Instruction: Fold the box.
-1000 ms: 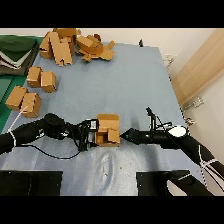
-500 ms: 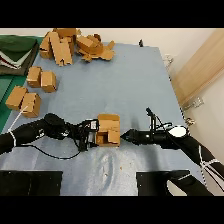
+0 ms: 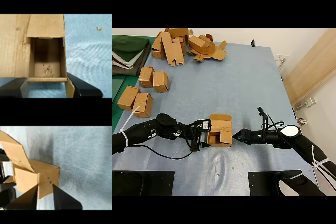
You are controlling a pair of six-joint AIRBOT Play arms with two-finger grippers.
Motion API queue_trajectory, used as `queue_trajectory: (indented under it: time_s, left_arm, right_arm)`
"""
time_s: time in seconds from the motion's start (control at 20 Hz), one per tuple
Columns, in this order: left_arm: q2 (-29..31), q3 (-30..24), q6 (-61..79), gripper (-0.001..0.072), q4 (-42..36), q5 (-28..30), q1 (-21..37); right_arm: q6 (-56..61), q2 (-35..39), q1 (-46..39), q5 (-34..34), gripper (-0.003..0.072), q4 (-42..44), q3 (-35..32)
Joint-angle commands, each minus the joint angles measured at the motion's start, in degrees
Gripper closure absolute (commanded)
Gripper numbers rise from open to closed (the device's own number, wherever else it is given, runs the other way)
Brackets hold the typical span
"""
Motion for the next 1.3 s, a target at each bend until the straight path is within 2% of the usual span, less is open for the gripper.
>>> queue_trajectory:
  time_s: [0.0,0.3,0.35,0.4,0.7,0.85,1.1,1.25]
  left_arm:
    - [-0.02,0.00,-0.02,0.0253,0.02,0.04,-0.02]
    - [-0.02,0.00,-0.02,0.0253,0.02,0.07,-0.02]
    - [-0.02,0.00,-0.02,0.0254,0.02,0.07,-0.02]
    - [-0.02,0.00,-0.02,0.0254,0.02,0.11,-0.02]
    - [-0.02,0.00,-0.02,0.0254,0.02,0.13,-0.02]
    - [-0.02,0.00,0.00,0.0253,0.02,0.13,-0.02]
    - [-0.02,0.00,-0.02,0.0253,0.02,0.11,-0.02]
    - [-0.02,0.00,-0.02,0.0253,0.02,0.11,-0.02]
  right_arm:
    - [0.37,0.02,0.79,0.44,0.0381,0.90,0.09]
    - [0.39,-0.04,5.09,-1.79,0.0380,0.76,3.74]
    - [0.37,-0.13,5.09,-2.84,0.0353,0.42,3.74]
    - [0.42,-0.39,5.11,-2.86,0.0253,-0.52,3.74]
    - [5.81,-2.89,5.11,-1.86,0.0246,-7.19,4.04]
    - [12.20,-2.91,7.89,-2.27,0.0246,-15.41,7.34]
    - [36.63,-3.82,22.27,-3.17,0.0246,-37.83,15.89]
    - [45.44,-6.62,28.92,-2.56,0.0247,-44.13,19.17]
